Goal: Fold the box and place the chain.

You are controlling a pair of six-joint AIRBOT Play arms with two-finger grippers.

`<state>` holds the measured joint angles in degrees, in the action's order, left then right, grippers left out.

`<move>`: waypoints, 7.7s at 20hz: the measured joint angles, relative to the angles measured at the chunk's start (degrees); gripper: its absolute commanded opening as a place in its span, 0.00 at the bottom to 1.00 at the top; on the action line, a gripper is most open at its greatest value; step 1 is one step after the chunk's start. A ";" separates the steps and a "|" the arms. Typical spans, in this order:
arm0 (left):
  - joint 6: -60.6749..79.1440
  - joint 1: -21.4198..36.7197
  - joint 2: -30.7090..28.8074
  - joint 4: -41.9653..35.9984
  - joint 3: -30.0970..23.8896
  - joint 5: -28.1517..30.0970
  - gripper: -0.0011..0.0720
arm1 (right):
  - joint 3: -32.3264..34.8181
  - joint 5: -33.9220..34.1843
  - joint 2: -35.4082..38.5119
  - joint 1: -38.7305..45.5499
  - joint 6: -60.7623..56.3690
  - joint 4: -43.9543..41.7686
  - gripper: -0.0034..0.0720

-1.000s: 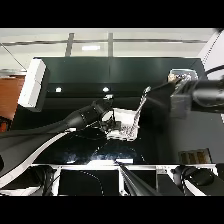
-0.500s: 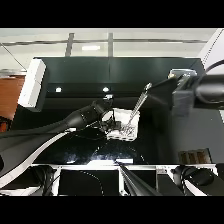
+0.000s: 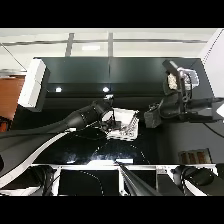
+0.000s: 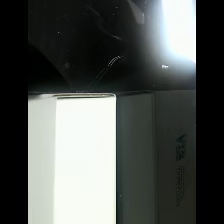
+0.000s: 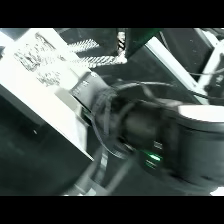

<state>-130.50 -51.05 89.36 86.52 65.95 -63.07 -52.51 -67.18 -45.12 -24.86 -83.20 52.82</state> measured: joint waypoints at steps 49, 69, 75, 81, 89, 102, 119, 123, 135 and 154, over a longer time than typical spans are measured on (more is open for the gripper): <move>146.46 36.70 -12.46 -52.24 -25.09 0.79 1.00 | -1.11 -4.22 0.59 26.18 -4.00 22.82 0.83; 147.05 27.32 -4.70 -54.82 -19.69 2.86 1.00 | -0.50 -1.11 0.52 26.18 -6.38 22.47 0.83; 146.64 26.73 -4.46 -54.77 -19.37 3.13 0.65 | 0.70 -0.79 0.15 26.18 -6.38 22.45 0.83; 146.64 26.08 -4.46 -53.96 -19.32 3.17 0.65 | 2.62 0.50 -2.54 23.76 -6.40 19.30 1.00; 146.55 26.01 -4.46 -53.70 -19.32 3.23 0.65 | 3.28 13.18 -17.31 11.93 5.86 5.75 0.98; 146.38 26.01 -4.46 -53.57 -19.32 3.34 0.66 | -0.22 -4.33 -20.48 4.09 39.01 -0.33 0.98; 146.27 26.01 -4.46 -53.75 -19.32 3.48 0.66 | 3.32 -1.03 -16.81 -5.07 38.40 11.06 0.93; 146.27 26.01 -4.46 -53.75 -19.32 3.48 0.66 | 8.11 5.64 -13.49 -5.07 37.11 9.05 0.83; 146.22 26.01 -4.46 -53.77 -19.32 3.50 0.66 | 12.13 13.05 -12.04 -5.14 38.53 5.49 0.52; 146.31 26.01 -4.46 -53.75 -19.32 3.50 0.66 | 12.24 14.47 -12.02 -9.09 35.17 8.72 0.35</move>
<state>15.81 -25.04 84.90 32.77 46.63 -59.57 -40.27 -52.71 -57.14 -33.95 -48.03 61.54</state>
